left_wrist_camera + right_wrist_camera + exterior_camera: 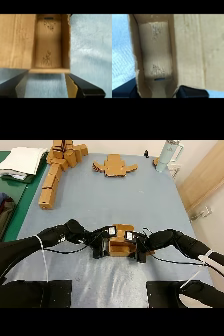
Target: Fold the box.
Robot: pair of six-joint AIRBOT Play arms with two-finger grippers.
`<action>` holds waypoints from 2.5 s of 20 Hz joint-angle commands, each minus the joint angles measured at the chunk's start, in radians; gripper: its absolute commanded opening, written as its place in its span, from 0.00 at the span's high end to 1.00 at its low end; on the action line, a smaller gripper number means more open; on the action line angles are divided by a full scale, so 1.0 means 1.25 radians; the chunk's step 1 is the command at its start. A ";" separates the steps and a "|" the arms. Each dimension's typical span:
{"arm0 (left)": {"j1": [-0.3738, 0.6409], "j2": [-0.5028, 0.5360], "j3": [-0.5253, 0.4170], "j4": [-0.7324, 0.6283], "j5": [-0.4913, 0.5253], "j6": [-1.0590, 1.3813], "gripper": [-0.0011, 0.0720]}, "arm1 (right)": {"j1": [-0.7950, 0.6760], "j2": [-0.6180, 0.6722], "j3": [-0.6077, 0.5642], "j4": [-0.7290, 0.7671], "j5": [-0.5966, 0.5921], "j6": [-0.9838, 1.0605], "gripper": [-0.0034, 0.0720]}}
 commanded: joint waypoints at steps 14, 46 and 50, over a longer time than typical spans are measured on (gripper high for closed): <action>-0.046 -0.034 -0.001 -0.066 0.018 0.083 0.03 | 0.001 0.000 0.001 0.000 0.000 0.000 0.29; -0.044 -0.016 -0.032 -0.085 0.053 0.085 0.27 | 0.001 0.000 0.001 0.000 0.000 0.000 0.29; -0.044 -0.016 -0.032 -0.085 0.052 0.085 0.27 | 0.001 0.000 0.001 0.000 0.000 0.000 0.29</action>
